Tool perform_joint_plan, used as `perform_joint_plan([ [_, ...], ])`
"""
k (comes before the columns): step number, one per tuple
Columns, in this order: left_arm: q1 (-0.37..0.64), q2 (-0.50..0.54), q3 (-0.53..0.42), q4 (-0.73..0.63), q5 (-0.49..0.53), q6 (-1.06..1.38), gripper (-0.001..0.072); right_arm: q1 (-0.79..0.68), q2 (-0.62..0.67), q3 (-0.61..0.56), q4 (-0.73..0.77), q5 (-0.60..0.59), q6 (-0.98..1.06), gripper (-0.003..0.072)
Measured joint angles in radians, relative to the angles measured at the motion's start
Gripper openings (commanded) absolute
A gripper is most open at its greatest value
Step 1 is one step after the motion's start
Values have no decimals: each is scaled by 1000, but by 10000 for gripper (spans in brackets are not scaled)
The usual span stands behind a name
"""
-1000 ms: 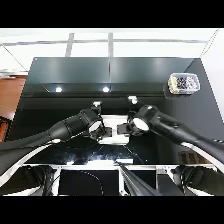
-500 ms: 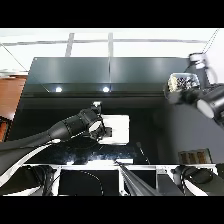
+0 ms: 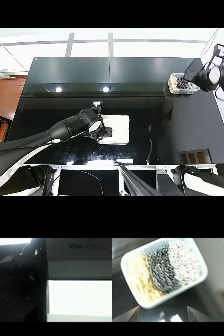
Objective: Fold the box and place the chain.
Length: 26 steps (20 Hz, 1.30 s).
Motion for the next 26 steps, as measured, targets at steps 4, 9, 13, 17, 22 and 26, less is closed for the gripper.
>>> perform_joint_plan([
  [4, 0, 0, 0, 0, 0, 0, 27, -33, -242, 277, 167, 173, 98, 545],
  [9, 0, 0, 0, 0, -1, 0, 27, -50, -381, 412, 269, 226, 245, 545],
  [13, 0, 0, 0, 0, -1, 0, 27, -72, -412, 436, 294, 243, 294, 545],
  [17, 0, 0, 0, 0, -1, 1, 27, -76, -435, 443, 307, 262, 308, 545],
  [22, 0, 0, 0, 0, -1, 1, 27, -65, -473, 445, 307, 262, 315, 545],
  [26, 0, 0, 0, 0, -1, 1, 27, -61, -491, 445, 315, 243, 309, 545],
])
